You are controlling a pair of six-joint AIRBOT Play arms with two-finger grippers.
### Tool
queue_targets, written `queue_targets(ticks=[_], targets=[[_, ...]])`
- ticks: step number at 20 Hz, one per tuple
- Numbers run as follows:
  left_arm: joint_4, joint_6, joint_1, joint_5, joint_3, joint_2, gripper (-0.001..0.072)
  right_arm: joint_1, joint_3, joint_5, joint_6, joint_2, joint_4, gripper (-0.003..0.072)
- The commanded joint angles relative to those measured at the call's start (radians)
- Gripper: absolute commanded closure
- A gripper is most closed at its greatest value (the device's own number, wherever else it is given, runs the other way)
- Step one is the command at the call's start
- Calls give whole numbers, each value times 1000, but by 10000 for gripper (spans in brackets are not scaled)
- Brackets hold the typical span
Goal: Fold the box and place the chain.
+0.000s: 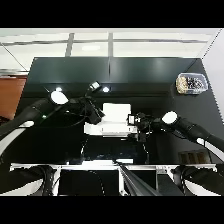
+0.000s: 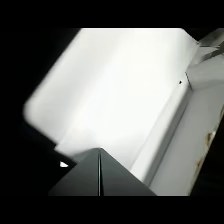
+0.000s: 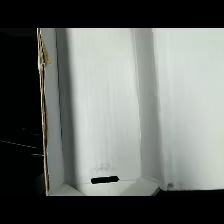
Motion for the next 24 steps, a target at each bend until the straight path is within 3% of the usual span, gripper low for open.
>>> queue_targets(ticks=[1,3,6,7,8,10,11,15,21,24], targets=[[65,-78,99,-128,20,133,683,0,0,-1,0,1,0,371],[-10,-57,172,-136,-30,214,683,0,0,-1,0,1,0,371],[-242,195,215,-164,-168,260,681,0,0,-1,0,1,0,370],[-254,320,200,-168,-209,252,680,0,0,-1,0,1,0,370],[-230,434,183,-162,-238,245,631,0,0,-1,0,1,1,370],[-126,575,137,-98,-264,230,176,0,0,-1,0,1,0,371],[-76,576,110,-45,-264,224,-6,0,0,-1,0,1,1,370],[88,584,13,113,-264,220,-4,0,0,-1,0,1,1,370],[47,553,-71,121,-249,129,25,0,0,-1,0,1,0,370],[47,552,-77,122,-241,115,255,0,0,-1,0,1,1,370]])
